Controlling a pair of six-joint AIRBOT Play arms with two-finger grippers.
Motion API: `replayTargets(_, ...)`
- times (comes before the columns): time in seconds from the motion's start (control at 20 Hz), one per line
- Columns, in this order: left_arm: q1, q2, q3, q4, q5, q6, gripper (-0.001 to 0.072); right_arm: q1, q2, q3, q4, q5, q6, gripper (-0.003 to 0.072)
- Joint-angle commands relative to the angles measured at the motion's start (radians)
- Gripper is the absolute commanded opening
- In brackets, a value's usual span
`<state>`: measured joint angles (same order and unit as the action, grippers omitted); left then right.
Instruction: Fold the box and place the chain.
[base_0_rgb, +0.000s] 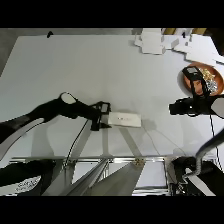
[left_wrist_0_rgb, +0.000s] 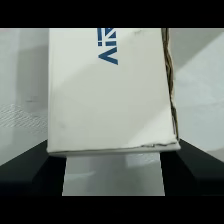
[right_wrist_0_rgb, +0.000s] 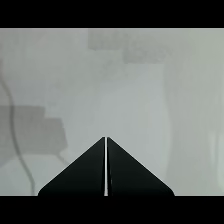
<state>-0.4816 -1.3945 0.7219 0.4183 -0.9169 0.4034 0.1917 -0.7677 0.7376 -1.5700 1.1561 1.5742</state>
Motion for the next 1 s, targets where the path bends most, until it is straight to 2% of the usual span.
replayTargets(0.0, 0.115, 0.164, 0.0, 0.008, 0.023, -0.181, 0.0111, -0.001, 0.001, 0.0, 0.007, 0.016, 0.0, 0.0018)
replayTargets(0.2, 0.366, 0.37, 0.0, 0.089, 0.042, -0.494, 0.0112, -0.001, 0.001, 0.0, 0.007, 0.032, 0.0, 0.0017)
replayTargets(0.35, 0.568, 0.47, 0.0, 0.227, 0.042, -0.655, 0.0111, -0.001, 0.001, 0.0, 0.007, 0.032, 0.0, 0.0017)
replayTargets(0.4, 0.631, 0.482, 0.0, 0.297, 0.048, -0.705, 0.0087, -0.001, 0.001, 0.0, 0.007, 0.032, 0.0, 0.0017)
replayTargets(0.45, 0.684, 0.481, 0.0, 0.364, 0.051, -0.763, -0.0001, -0.001, 0.001, 0.0, 0.007, 0.032, 0.0, 0.0017)
replayTargets(0.5, 0.734, 0.474, 0.0, 0.437, 0.051, -0.831, 0.0007, -0.001, 0.001, 0.0, 0.007, 0.032, 0.0, 0.0017)
replayTargets(0.65, 0.819, 0.441, -0.002, 0.554, 0.048, -0.99, 0.0011, -0.001, 0.001, 0.0, 0.007, 0.032, 0.0, 0.0017)
replayTargets(0.85, 0.831, 0.386, -0.003, 0.638, -0.005, -1.017, 0.0018, -0.001, 0.001, 0.0, 0.007, 0.032, 0.0, 0.0017)
replayTargets(0.9, 0.831, 0.369, -0.003, 0.638, -0.012, -1.017, 0.0069, -0.001, 0.001, 0.0, 0.007, 0.032, 0.0, 0.0017)
replayTargets(0.95, 0.831, 0.351, -0.003, 0.637, -0.018, -1.018, 0.015, -0.001, 0.001, 0.0, 0.007, 0.032, 0.0, 0.0017)
